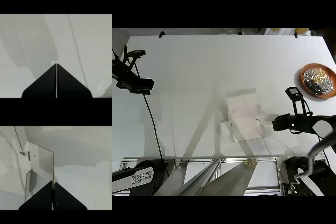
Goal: Fold the box and place the chain.
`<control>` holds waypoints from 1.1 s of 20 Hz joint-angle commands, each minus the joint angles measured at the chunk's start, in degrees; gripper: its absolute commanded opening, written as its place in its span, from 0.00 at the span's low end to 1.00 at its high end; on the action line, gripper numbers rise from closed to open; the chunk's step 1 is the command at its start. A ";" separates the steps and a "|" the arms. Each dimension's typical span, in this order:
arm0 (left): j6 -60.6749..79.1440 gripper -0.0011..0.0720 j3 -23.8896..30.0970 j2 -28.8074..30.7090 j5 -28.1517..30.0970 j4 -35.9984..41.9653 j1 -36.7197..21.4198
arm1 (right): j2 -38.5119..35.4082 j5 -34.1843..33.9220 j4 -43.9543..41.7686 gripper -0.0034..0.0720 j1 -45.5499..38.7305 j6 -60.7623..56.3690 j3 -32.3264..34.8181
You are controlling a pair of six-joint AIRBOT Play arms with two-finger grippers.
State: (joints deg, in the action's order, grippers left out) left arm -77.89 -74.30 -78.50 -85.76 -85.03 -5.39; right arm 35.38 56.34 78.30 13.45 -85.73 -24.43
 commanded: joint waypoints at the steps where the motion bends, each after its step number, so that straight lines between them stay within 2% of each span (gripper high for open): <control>1: 8.28 0.07 0.02 -0.22 4.59 13.42 0.09 | -0.48 -2.93 -0.85 0.07 5.66 -2.84 0.87; 2: 13.29 0.13 0.07 -0.50 3.74 19.71 0.15 | -0.48 -3.21 -0.94 0.07 6.49 -2.99 0.85; 3: 20.09 0.40 0.33 -0.85 1.36 27.78 0.13 | -0.48 -3.48 -0.94 0.07 7.10 -2.99 0.87; 4: 23.58 0.49 0.92 -1.27 0.00 35.10 0.17 | -0.48 -3.61 -0.96 0.07 7.41 -3.02 0.87; 6: 30.82 0.50 2.75 -2.32 -2.67 45.62 1.62 | -0.48 -3.63 -0.96 0.07 7.43 -3.04 0.87; 7: 32.96 0.52 3.43 -3.15 -3.72 46.53 3.39 | -0.48 -3.67 -0.96 0.07 7.43 -3.02 0.87; 8: 33.99 0.65 4.24 -3.91 -3.85 46.27 5.49 | -0.48 -3.72 -0.94 0.07 7.43 -3.02 0.87; 9: 34.80 0.71 5.38 -4.74 -3.67 45.97 7.98 | -0.48 -3.72 -0.94 0.07 7.43 -3.02 0.87; 12: 39.26 0.72 9.05 -7.82 -1.25 45.97 16.39 | -0.48 -3.69 -0.96 0.07 7.43 -3.02 0.87; 14: 40.37 0.91 9.88 -11.04 0.28 45.97 21.49 | -0.48 -3.69 -0.96 0.07 7.43 -3.02 0.87; 18: 38.64 0.91 9.88 -16.57 4.39 47.21 26.38 | -0.48 -3.48 -0.96 0.07 7.43 -2.99 0.87; 22: 37.57 0.91 9.88 -17.86 11.23 47.50 28.04 | -0.48 -3.45 -0.96 0.07 7.43 -2.95 0.87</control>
State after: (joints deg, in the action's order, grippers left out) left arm -39.83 -64.55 -94.91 -79.66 -38.15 20.88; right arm 34.94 52.77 77.36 20.82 -88.71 -23.59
